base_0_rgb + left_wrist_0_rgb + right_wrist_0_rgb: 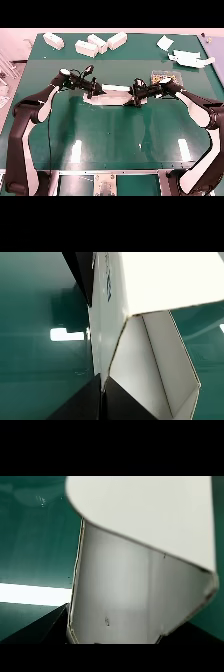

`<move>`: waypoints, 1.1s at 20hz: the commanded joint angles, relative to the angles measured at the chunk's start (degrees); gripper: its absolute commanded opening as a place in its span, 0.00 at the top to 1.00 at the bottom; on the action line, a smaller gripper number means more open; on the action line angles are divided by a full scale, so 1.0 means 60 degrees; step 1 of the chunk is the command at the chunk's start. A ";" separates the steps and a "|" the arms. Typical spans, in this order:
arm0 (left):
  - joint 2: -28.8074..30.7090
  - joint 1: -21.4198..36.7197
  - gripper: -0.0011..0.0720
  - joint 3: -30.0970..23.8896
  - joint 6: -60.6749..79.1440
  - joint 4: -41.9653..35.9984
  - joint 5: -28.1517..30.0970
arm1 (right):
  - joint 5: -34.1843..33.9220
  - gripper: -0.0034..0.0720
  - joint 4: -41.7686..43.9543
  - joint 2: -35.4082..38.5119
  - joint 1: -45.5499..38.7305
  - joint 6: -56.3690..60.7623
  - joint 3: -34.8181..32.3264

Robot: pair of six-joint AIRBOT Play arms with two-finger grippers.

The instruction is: Fold the box and place the chain.

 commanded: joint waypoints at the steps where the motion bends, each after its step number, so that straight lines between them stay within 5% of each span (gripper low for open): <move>1: 0.0000 -0.0004 0.95 0.0000 -0.0011 -0.0208 -0.0055 | 0.0007 0.32 0.0000 -0.0007 0.0007 0.0000 -0.0004; 3: 0.0007 -0.0004 0.47 0.0000 -0.0080 -0.0481 -0.0226 | 0.0007 0.32 0.0000 -0.0007 0.0007 0.0004 -0.0004; 15: 0.1220 0.0025 0.47 0.0007 -0.0087 -0.0914 -0.1450 | 0.0007 0.32 0.0000 -0.0007 0.0007 0.0000 -0.0004; 19: 0.2404 0.0025 0.47 0.0011 -0.0087 0.0619 -0.1439 | 0.0007 0.32 0.0000 -0.0007 0.0007 0.0000 -0.0004; 22: 0.3264 0.0025 0.95 0.0007 -0.0168 0.1956 -0.1599 | 0.0007 0.32 0.0000 -0.0007 0.0007 0.0000 -0.0004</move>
